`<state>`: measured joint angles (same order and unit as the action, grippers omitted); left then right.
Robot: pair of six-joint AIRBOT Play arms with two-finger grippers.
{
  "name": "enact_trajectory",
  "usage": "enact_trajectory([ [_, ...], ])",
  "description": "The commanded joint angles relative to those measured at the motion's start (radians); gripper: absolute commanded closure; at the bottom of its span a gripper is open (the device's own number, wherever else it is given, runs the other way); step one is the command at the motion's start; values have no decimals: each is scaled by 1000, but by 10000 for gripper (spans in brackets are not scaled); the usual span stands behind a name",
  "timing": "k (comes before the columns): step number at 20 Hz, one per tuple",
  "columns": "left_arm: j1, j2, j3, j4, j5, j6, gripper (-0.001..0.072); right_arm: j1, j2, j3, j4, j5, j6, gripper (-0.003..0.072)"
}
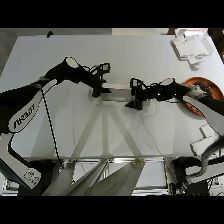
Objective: Fold the box and place the chain.
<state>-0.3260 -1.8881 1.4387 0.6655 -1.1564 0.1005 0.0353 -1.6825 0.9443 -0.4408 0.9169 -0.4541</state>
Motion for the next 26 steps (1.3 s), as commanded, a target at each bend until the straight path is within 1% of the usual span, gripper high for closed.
enact_trajectory([
  [1,0,0,0,0,0,1,689,1,-1,1,0,0,0,165],
  [2,1,0,0,-5,3,5,648,1,-1,1,0,0,1,165],
  [5,3,1,0,-6,17,4,260,1,-1,1,0,0,0,165],
  [10,43,42,0,1,-11,-47,254,1,-1,1,0,0,1,165],
  [12,84,66,0,3,-53,-83,254,1,-1,1,0,0,1,165],
  [15,158,102,0,14,-147,-104,255,1,-1,1,0,0,1,165],
  [16,183,119,0,33,-166,-129,257,1,-1,1,0,0,1,165],
  [17,201,137,0,69,-175,-167,297,1,-1,1,0,0,1,165],
  [18,216,156,0,114,-194,-225,432,1,-1,1,0,0,1,165],
  [19,222,171,0,142,-226,-275,586,1,-1,1,0,0,1,165],
  [20,224,182,0,152,-277,-306,699,1,-1,1,0,0,1,165],
  [21,218,189,0,151,-343,-311,703,1,-1,1,0,0,0,165],
  [22,208,193,0,151,-388,-311,703,1,-1,1,0,0,1,165],
  [23,191,196,-2,151,-409,-311,704,1,-1,1,0,0,1,165],
  [26,113,195,-2,130,-392,-311,704,1,-1,1,0,0,1,165],
])
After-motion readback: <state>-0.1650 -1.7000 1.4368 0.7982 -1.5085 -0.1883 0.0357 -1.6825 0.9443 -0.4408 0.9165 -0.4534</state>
